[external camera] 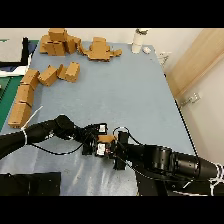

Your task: Fold the box.

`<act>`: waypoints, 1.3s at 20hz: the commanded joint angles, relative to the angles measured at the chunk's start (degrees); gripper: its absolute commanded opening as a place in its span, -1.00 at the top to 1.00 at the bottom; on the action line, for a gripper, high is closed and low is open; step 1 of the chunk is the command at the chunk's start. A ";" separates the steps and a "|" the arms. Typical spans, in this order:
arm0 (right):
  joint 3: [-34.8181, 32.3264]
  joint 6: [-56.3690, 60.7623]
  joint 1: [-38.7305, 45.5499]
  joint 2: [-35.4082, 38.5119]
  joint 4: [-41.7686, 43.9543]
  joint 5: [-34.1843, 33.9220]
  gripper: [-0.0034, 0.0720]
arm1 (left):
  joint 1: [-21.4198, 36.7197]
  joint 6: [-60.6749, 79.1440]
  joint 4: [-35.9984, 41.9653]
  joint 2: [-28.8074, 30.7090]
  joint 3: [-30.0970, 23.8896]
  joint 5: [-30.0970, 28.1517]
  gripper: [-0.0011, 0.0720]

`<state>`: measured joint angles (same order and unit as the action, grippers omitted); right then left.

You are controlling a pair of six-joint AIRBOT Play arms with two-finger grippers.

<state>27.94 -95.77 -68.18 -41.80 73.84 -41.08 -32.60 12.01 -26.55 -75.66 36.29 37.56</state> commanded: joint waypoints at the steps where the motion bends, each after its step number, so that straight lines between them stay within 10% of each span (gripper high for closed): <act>1: -0.04 0.74 -0.50 0.02 -0.55 -0.15 0.10 | 0.07 0.02 -0.02 0.00 0.07 -0.02 -0.47; 5: -0.04 -2.69 -0.50 0.02 -1.38 -0.11 0.10 | 0.07 0.02 -0.02 0.00 0.07 -0.02 -0.47; 8: -0.04 -3.28 -0.50 -0.04 -3.02 -0.15 -0.26 | 0.07 0.02 -0.02 0.00 0.07 -0.02 -0.47; 26: 0.07 0.00 -2.95 -4.66 -10.95 -2.51 -0.25 | 0.07 0.02 -0.02 0.00 0.07 -0.04 -0.47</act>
<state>27.94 -96.44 -70.72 -45.87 64.86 -43.64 -32.58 11.99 -26.52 -75.66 36.29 37.43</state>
